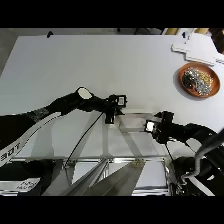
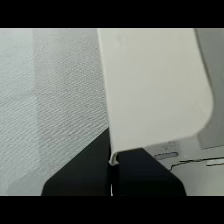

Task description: Fold the box and place the chain.

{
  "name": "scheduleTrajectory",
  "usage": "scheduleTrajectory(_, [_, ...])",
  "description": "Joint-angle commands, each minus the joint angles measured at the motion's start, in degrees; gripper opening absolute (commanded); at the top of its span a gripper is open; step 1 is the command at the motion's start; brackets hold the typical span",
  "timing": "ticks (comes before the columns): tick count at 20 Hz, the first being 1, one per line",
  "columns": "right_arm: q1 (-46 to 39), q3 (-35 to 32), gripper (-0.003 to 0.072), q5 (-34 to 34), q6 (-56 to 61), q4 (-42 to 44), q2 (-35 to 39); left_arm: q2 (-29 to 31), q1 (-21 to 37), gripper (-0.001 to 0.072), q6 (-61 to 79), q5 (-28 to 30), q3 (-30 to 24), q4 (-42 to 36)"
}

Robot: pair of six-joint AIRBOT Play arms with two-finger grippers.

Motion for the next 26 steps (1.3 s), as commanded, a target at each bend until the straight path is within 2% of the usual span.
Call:
scheduleTrajectory(1, [-1.5, 0.3, 0.0692, 0.0, -8.1, 7.3, -0.2, 0.0, 0.0, 0.0009, 0.1, -0.1, 0.0, 0.0])
scheduleTrajectory(6, [-1.7, 2.6, 0.0692, -0.9, -8.7, 8.7, -2.6, 0.0, 0.0, 0.0009, 0.1, -0.1, 0.0, 0.0])
scheduleTrajectory(10, [-7.3, 4.1, 0.0693, -0.9, -9.6, 8.8, -6.2, 0.0, 0.0, 0.0009, 0.1, -0.1, 0.0, 0.0])
scheduleTrajectory(14, [-10.3, 4.2, 0.0692, -0.6, -22.1, 17.9, -9.0, 0.0, 0.0, 0.0009, 0.1, -0.1, 0.0, 0.0])
scheduleTrajectory(18, [-16.0, 6.1, 0.0692, 2.0, -25.6, 22.0, -13.0, 0.0, 0.0, 0.0009, 0.1, -0.1, 0.0, 0.0])
scheduleTrajectory(22, [-21.4, 9.3, 0.0691, 10.3, -40.3, 34.0, -19.3, 0.0, 0.0, 0.0009, 0.1, -0.1, 0.0, 0.0])
scheduleTrajectory(26, [-24.6, 12.9, 0.0693, 12.8, -42.4, 34.9, -24.3, 0.0, 0.0, 0.0009, 0.1, -0.1, 0.0, 0.0])
